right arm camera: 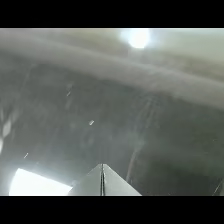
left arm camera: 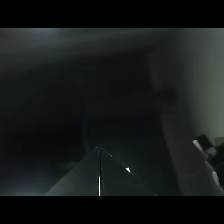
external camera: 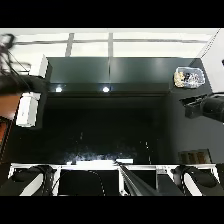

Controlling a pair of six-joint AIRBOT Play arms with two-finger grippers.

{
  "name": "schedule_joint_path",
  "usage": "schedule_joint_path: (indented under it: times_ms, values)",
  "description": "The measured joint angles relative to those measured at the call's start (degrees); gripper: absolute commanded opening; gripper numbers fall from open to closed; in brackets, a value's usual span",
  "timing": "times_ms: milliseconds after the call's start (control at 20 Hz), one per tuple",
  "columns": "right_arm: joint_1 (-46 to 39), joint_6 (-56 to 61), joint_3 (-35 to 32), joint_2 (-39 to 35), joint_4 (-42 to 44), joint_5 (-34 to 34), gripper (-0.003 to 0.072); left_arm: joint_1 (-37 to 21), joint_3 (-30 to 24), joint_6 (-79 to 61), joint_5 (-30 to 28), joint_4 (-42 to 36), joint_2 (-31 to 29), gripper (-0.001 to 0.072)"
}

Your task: Fold the box and place the chain.

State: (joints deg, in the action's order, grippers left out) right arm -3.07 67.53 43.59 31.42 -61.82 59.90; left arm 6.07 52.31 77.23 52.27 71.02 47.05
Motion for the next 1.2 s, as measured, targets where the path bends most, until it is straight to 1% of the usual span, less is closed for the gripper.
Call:
schedule_joint_path:
  times_ms: [50, 100, 150, 250, 350, 450, 650, 1200]
  values:
    - [0.0, 0.0, -3.2, -0.9, -0.2, -2.8, 0.0020, 4.8, -5.2, 0.8, -5.2, 1.4, -3.6, 0.0023]
    - [0.0, -0.2, -6.5, -1.5, -0.1, -5.7, 0.0020, 8.8, -10.0, 2.8, -9.2, 3.1, -6.5, 0.0023]
    - [0.0, -0.5, -9.2, -1.9, -0.2, -7.5, 0.0021, 11.4, -13.7, 5.6, -12.0, 5.1, -8.7, 0.0024]
    - [0.0, -0.8, -13.0, -2.4, -0.6, -10.7, 0.0021, 14.7, -18.9, 10.5, -15.0, 9.6, -11.6, 0.0025]
    - [0.0, -0.9, -15.0, -2.7, -1.6, -12.7, 0.0021, 16.2, -21.7, 13.4, -17.8, 13.6, -13.2, 0.0026]
    - [0.0, -1.0, -16.0, -2.9, -2.1, -13.9, 0.0021, 17.0, -23.1, 15.1, -19.6, 15.7, -13.9, 0.0026]
    - [0.0, -1.1, -16.9, -3.0, -2.6, -15.0, 0.0020, 17.6, -24.3, 16.6, -21.1, 16.9, -14.5, 0.0026]
    - [0.0, -1.1, -17.2, -3.0, -2.7, -15.5, 0.0021, 17.8, -24.7, 17.3, -21.8, 17.4, -14.6, 0.0026]
